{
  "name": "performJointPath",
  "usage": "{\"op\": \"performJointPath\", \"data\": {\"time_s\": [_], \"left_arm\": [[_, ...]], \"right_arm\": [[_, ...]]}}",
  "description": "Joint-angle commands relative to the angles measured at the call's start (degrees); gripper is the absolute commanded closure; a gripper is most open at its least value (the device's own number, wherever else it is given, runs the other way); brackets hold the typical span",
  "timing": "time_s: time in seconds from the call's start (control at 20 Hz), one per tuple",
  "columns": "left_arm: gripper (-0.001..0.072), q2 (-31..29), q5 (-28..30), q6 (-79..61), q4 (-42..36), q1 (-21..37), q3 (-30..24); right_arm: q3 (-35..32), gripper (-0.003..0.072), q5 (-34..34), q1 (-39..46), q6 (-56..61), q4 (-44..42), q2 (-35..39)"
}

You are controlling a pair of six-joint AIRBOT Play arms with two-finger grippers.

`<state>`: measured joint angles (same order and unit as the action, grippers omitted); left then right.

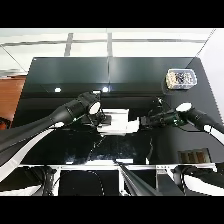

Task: Fold the box and place the chain.

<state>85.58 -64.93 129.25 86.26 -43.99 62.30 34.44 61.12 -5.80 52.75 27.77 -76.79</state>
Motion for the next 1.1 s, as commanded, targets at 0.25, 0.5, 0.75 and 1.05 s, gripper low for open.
{"op": "performJointPath", "data": {"time_s": [0.25,0.5,0.75,1.05], "left_arm": [[0.0679,0.0,-0.1,0.0,0.0,0.0,0.0],[0.0679,0.0,-0.1,0.0,0.0,0.0,0.0],[0.0679,0.0,-0.1,0.0,0.0,0.0,0.0],[0.0679,0.0,0.0,0.0,0.0,0.0,0.0]], "right_arm": [[7.5,0.0107,10.4,-0.9,2.1,2.5,-0.2],[9.3,0.0263,8.0,-6.1,4.2,2.6,-0.2],[12.6,0.0263,2.0,-11.4,13.0,8.8,-0.2],[16.1,0.0263,-4.0,-20.3,27.9,20.2,-0.3]]}}
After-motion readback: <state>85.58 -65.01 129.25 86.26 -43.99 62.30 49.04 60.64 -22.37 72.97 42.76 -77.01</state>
